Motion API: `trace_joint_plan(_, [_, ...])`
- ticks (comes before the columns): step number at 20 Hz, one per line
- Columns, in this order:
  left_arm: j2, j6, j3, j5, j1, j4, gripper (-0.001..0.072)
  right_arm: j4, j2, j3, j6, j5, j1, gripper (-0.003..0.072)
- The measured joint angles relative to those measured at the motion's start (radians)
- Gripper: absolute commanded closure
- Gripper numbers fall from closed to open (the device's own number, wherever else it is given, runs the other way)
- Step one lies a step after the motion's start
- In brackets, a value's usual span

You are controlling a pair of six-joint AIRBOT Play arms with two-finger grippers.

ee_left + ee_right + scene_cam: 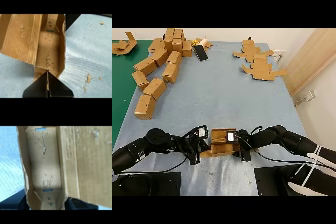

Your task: Fold the box.

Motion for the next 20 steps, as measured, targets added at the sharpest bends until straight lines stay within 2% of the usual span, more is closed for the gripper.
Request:
trace_joint_plan(6, [-0.004,0.007,0.0,0.017,-0.021,0.013,0.0686,0.0,0.0,0.0,0.0,0.0,0.0,0.0222])
trace_joint_plan(12, [0.033,-0.023,0.0,0.051,0.022,0.183,0.0683,0.0,0.0,0.0,0.0,0.0,0.0,0.0222])
trace_joint_plan(13, [0.039,-0.024,0.0,0.041,0.024,0.195,0.0591,0.0,0.0,0.0,0.0,0.0,0.0,0.0222])
trace_joint_plan(14, [0.043,-0.027,0.001,0.034,0.024,0.202,0.0403,0.0,0.0,0.0,0.0,0.0,0.0,0.0222])
trace_joint_plan(20, [0.051,-0.051,0.003,0.011,-0.023,0.22,0.0389,0.0,0.0,0.0,0.0,0.0,0.0,0.0222])
